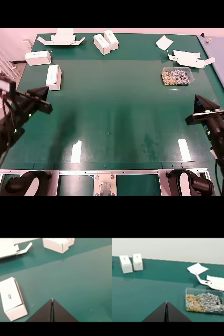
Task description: Fold the box and place the chain.
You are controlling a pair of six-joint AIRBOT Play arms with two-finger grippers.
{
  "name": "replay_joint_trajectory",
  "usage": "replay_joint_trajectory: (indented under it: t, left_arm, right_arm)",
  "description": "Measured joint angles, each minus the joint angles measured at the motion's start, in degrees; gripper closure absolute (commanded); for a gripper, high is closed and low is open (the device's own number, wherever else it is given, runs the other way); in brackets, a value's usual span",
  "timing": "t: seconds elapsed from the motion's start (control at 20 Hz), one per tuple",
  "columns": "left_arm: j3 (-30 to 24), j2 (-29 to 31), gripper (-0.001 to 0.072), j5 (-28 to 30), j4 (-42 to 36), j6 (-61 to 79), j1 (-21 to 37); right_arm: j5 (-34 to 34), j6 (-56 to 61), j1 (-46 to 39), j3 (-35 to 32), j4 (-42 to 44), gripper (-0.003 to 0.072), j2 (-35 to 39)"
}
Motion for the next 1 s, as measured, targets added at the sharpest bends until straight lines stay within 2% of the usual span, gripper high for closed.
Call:
replay_joint_trajectory:
  t: [0.15,0.35,1.0]
  left_arm:
    - [-5.3,5.6,0.0693,0.9,-0.1,-0.1,0.0]
    - [-9.1,8.4,0.0691,1.0,0.0,-0.4,0.0]
    - [-10.5,9.5,0.0691,0.6,-0.1,-0.5,0.0]
  right_arm:
    - [0.3,0.0,0.0,-4.3,0.0,0.0676,4.3]
    - [0.6,0.0,0.0,-8.8,-0.1,0.0676,7.0]
    - [0.7,0.0,0.0,-11.3,-0.2,0.0676,8.1]
